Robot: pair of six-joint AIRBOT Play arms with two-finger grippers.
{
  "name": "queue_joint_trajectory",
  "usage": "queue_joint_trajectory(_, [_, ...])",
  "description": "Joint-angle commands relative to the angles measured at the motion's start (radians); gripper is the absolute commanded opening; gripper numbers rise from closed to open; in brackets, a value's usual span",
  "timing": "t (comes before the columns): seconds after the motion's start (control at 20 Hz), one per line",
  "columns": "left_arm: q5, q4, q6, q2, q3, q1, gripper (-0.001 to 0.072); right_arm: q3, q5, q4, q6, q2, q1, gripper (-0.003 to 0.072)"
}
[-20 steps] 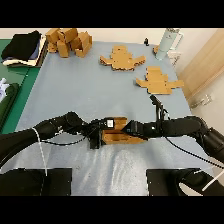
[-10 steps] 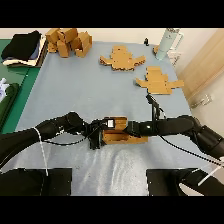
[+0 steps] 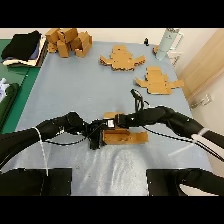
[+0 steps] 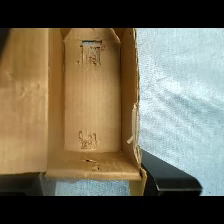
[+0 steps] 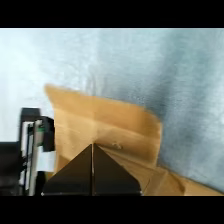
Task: Fold the box.
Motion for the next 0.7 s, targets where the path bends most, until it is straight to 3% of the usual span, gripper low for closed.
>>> queue_joint_trajectory(0.0, [0.000,0.003,-0.002,-0.001,0.000,0.000,0.0438,0.014,0.011,-0.005,-0.028,-0.105,0.010,0.0005])
queue_joint_trajectory(0.4, [0.001,0.003,-0.004,-0.001,0.000,0.000,0.0437,0.042,0.012,-0.020,-0.142,-0.051,0.020,0.0005])
queue_joint_trajectory(0.55, [0.001,0.003,-0.004,0.000,0.000,0.000,0.0437,0.065,-0.034,-0.205,-0.123,0.068,0.020,0.0004])
queue_joint_trajectory(0.65, [0.001,0.003,-0.004,-0.001,0.000,0.000,0.0437,0.064,-0.139,-0.386,-0.022,0.153,0.020,0.0004])
